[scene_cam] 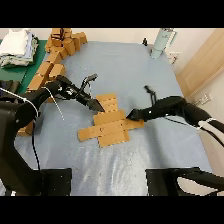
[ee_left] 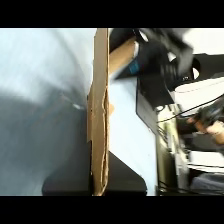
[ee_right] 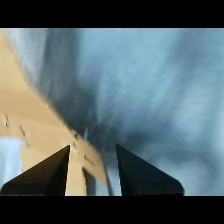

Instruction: Fold the box.

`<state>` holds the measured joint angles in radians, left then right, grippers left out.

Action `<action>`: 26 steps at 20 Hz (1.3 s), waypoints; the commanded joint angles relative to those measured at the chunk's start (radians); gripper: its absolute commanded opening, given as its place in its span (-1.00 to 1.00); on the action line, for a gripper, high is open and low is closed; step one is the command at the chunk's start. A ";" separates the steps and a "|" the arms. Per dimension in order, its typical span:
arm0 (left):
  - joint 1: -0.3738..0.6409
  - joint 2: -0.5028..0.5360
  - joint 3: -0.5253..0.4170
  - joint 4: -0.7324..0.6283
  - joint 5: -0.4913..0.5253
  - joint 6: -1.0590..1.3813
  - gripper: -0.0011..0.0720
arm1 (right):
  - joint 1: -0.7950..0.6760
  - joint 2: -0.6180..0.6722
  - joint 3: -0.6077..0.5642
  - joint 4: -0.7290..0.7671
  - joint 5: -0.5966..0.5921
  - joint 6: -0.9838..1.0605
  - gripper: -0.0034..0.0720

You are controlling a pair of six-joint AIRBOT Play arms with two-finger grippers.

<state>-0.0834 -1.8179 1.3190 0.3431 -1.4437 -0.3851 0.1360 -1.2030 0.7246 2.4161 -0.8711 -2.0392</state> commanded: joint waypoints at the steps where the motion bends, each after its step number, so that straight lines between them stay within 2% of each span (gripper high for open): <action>1: -0.044 0.093 -0.072 -0.022 0.108 0.114 -0.96 | -0.135 0.010 0.067 -0.003 0.007 0.124 0.28; 4: -0.095 0.201 -0.163 -0.021 0.230 0.210 -0.96 | -0.173 0.010 0.102 0.002 0.011 0.129 0.25; 5: -0.118 0.237 -0.191 -0.011 0.275 0.239 -0.96 | -0.172 0.009 0.102 0.005 0.016 0.129 0.01; 6: -0.146 0.264 -0.209 0.021 0.320 0.243 -0.96 | -0.170 0.007 0.101 0.005 0.014 0.129 -0.38; 7: -0.177 0.281 -0.218 0.058 0.355 0.242 -0.96 | -0.164 0.005 0.098 0.004 0.018 0.128 -0.55; 10: -0.282 0.310 -0.227 0.155 0.447 0.226 -0.96 | -0.146 -0.006 0.098 -0.001 0.026 0.126 -0.55; 14: -0.350 0.312 -0.242 0.099 0.554 0.224 -0.96 | -0.140 -0.013 0.098 0.000 0.021 0.126 -0.55; 18: -0.362 0.345 -0.275 0.102 0.589 0.220 -0.96 | -0.140 -0.013 0.098 0.000 0.021 0.111 -0.55; 24: -0.371 0.500 -0.357 0.115 0.694 0.301 -0.95 | -0.140 -0.013 0.098 0.000 0.022 0.109 -0.55; 26: -0.372 0.517 -0.381 0.134 0.698 0.341 -0.94 | -0.140 -0.013 0.098 0.000 0.025 0.108 -0.55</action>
<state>-0.4503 -1.3460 0.9737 0.4599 -0.7834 -0.1032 -0.0051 -1.2163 0.8215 2.4157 -0.8494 -1.9293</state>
